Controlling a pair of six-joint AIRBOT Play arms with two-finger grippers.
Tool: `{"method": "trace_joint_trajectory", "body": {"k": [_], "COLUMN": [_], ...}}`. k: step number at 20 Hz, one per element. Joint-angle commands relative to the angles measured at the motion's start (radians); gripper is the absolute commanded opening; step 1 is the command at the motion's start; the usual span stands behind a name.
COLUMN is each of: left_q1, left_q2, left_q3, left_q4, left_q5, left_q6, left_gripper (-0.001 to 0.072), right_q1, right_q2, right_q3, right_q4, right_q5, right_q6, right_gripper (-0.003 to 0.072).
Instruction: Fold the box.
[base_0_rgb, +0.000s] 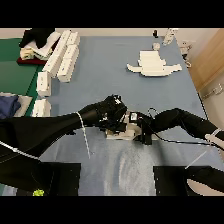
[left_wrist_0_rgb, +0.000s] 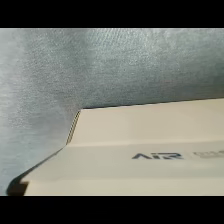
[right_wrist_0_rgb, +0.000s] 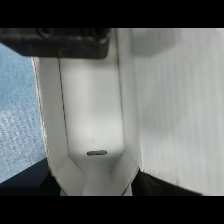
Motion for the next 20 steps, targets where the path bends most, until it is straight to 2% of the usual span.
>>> {"method": "trace_joint_trajectory", "body": {"k": [1, 6, 11, 14, 15, 16, 20], "left_q1": [0.001, 0.002, 0.002, 0.0, 0.0, 0.0, 0.06], "left_q2": [0.0, 0.046, 0.196, 0.285, 0.305, 0.319, 0.325], "left_q3": [0.001, 0.013, 0.016, 0.016, 0.016, 0.016, 0.015], "left_q4": [0.021, 0.02, -0.011, -0.032, -0.04, -0.04, -0.108], "left_q5": [-0.027, -0.112, -0.178, -0.18, -0.171, -0.164, -0.087], "left_q6": [0.0, 0.012, 0.019, 0.019, 0.02, 0.045, 0.256], "left_gripper": [0.0379, 0.038, 0.038, 0.0377, 0.0315, 0.0023, 0.0011], "right_q1": [0.0, 0.0, 0.0, 0.0, 0.0, 0.0, 0.0], "right_q2": [-0.001, -0.001, -0.001, 0.0, -0.001, -0.001, -0.001], "right_q3": [0.0, 0.0, 0.0, 0.0, 0.0, 0.0, 0.0], "right_q4": [0.0, 0.0, 0.0, 0.0, 0.0, 0.0, 0.0], "right_q5": [0.0, 0.0, 0.0, 0.0, 0.0, 0.0, 0.0], "right_q6": [0.0, 0.0, 0.0, 0.0, 0.0, 0.0, 0.0], "right_gripper": [0.0519, 0.0519, 0.0519, 0.0519, 0.0519, 0.0519, 0.0519]}}
